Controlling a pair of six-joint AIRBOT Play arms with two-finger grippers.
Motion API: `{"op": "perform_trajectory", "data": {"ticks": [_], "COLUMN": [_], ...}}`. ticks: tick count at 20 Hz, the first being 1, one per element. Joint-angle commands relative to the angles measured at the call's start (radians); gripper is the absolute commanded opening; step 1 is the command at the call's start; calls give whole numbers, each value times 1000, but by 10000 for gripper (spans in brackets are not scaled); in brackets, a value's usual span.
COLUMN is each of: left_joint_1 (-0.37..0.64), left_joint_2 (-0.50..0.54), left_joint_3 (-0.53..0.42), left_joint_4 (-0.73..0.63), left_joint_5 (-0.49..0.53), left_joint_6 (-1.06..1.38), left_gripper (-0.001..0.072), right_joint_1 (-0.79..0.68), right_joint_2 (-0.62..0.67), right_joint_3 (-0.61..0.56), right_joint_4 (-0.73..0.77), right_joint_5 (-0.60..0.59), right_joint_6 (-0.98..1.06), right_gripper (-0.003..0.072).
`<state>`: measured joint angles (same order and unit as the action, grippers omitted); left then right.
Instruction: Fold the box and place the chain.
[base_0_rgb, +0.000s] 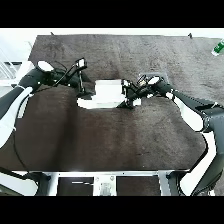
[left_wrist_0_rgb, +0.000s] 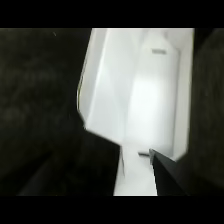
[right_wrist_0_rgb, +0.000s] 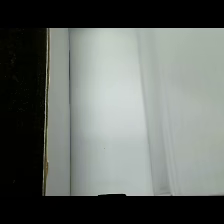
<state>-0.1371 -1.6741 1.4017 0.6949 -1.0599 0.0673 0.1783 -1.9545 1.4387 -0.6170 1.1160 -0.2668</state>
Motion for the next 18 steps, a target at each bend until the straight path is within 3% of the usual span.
{"op": "perform_trajectory", "data": {"ticks": [1, 4, 8, 17, 18], "left_joint_1": [-9, -29, -82, -117, -117], "left_joint_2": [6, 1, -45, -80, -80], "left_joint_3": [-28, -60, -60, -60, -60], "left_joint_4": [172, 175, 235, 217, 217], "left_joint_5": [-25, 40, 53, 83, 83], "left_joint_6": [-41, -25, -37, -34, -34], "left_gripper": [658, 659, 658, 653, 590], "right_joint_1": [0, 0, 0, 0, 0], "right_joint_2": [0, 0, 0, 0, 0], "right_joint_3": [0, 0, 0, 0, 0], "right_joint_4": [0, 0, 0, 0, 0], "right_joint_5": [0, 0, 0, 0, 0], "right_joint_6": [0, 0, 0, 0, 0], "right_gripper": [557, 557, 556, 557, 557]}}
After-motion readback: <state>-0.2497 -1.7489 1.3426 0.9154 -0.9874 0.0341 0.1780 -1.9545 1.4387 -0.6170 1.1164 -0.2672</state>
